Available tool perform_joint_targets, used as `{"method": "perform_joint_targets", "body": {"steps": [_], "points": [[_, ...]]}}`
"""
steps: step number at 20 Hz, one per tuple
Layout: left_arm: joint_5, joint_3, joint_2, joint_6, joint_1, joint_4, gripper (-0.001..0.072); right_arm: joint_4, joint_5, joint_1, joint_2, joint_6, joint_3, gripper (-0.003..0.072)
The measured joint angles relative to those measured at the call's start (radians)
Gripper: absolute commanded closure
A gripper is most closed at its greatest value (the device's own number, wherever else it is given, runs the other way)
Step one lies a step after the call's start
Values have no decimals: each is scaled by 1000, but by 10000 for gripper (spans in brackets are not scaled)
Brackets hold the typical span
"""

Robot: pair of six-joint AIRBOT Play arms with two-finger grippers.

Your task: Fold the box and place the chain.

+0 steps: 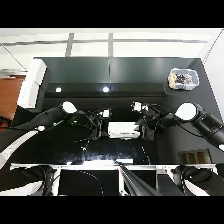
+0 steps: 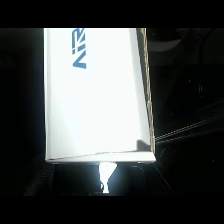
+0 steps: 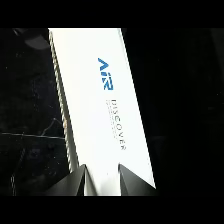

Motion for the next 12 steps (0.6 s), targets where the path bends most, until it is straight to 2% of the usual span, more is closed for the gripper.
{"method": "perform_joint_targets", "body": {"steps": [12], "points": [[-1,0,0,-2,0,0,181,-58,-25,60,0,58,0,412]]}}
